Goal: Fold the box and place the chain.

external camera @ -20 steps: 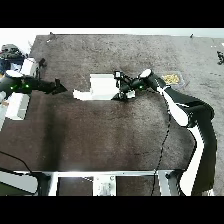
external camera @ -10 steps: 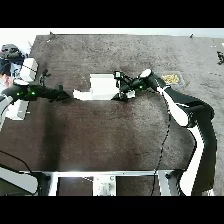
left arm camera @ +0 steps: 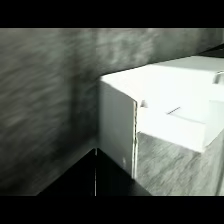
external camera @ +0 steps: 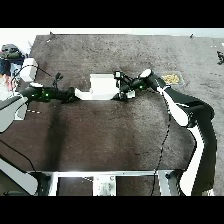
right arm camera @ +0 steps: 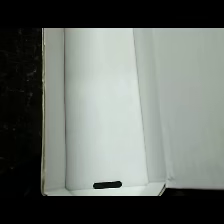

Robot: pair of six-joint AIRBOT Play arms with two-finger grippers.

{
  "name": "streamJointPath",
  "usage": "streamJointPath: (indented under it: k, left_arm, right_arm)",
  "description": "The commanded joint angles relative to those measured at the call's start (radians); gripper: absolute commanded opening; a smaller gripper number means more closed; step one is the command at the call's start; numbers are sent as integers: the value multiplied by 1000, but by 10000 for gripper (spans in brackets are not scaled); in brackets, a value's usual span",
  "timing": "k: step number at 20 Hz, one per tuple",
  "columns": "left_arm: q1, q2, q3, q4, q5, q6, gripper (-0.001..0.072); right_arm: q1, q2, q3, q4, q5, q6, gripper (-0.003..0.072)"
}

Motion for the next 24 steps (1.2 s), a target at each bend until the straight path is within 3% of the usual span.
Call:
streamJointPath:
  k: [1, 2, 3, 4, 7, 9, 14, 15, 21, 24]
  left_arm:
    - [-21, -8, 33, -58, -3, 16, 11]
    - [-21, -8, 48, -72, -22, 24, 13]
    - [-21, -8, 63, -78, -38, 24, 68]
    - [-22, -8, 75, -78, -53, 25, 223]
    - [-22, -8, 81, -105, -87, 29, 248]
    - [-23, -8, 82, -136, -108, 42, 377]
    - [-61, -8, 82, -150, -93, 46, 384]
    - [-70, -8, 82, -150, -87, 46, 429]
    - [-103, -1, 85, -142, -63, 26, 429]
    - [-125, 0, 143, -23, -58, -68, 429]
  right_arm:
    - [0, 0, 1, 0, 1, -1, 443]
    - [0, 0, 1, 0, 1, -1, 443]
    - [0, 0, 1, 0, 1, -1, 443]
    - [0, 0, 1, 0, 1, -1, 443]
    - [0, 0, 1, 0, 1, -1, 443]
    - [0, 0, 1, 0, 1, -1, 443]
    - [0, 0, 1, 0, 1, -1, 443]
    - [0, 0, 1, 0, 1, -1, 443]
    - [0, 0, 1, 0, 1, -1, 443]
    - [0, 0, 1, 0, 1, -1, 443]
